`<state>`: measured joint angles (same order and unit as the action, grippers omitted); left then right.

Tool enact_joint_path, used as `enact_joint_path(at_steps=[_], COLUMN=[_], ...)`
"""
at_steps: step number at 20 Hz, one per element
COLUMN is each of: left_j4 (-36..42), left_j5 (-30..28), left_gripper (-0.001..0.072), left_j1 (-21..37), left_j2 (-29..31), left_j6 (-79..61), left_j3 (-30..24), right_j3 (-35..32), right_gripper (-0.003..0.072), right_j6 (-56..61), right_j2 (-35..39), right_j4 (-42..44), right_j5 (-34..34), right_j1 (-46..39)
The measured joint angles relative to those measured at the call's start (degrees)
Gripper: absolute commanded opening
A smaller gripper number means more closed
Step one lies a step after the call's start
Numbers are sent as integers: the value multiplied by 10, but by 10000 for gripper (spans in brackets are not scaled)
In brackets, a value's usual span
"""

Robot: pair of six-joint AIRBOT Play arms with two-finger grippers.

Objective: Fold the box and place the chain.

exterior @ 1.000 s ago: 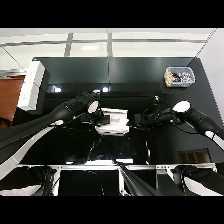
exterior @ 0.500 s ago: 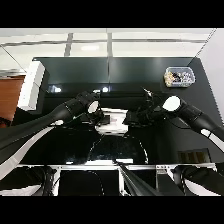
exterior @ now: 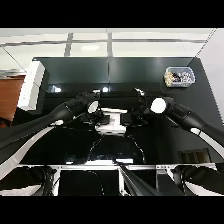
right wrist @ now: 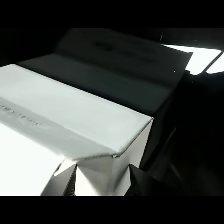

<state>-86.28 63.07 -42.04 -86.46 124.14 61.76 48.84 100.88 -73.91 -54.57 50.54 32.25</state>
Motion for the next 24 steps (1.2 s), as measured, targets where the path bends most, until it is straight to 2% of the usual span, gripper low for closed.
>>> enact_joint_path(at_steps=[6, 14, 19, 20, 21, 23, 24], left_j4=[0, 0, 0, 0, 0, 0, 2], left_j5=[0, 0, 0, 0, 0, 0, -1], left_gripper=[28, 28, 28, 28, 28, 28, 28], left_j1=[0, 0, 0, 0, 0, 0, 0], left_j2=[0, 0, 0, 0, 0, 0, 0], left_j6=[0, 0, 0, 0, 0, 0, 1], left_j3=[0, 0, 0, 0, 0, 0, 0], right_j3=[29, 104, 116, 116, 117, 118, 118], right_gripper=[357, 356, 356, 341, 200, 16, 14], right_j6=[81, 250, 330, 337, 342, 351, 357], right_j2=[-28, -82, -99, -102, -106, -111, -112], right_j4=[-85, -231, -271, -275, -277, -280, -281], right_j5=[7, 88, 105, 105, 109, 112, 115], right_j1=[30, 98, 119, 121, 123, 126, 126])
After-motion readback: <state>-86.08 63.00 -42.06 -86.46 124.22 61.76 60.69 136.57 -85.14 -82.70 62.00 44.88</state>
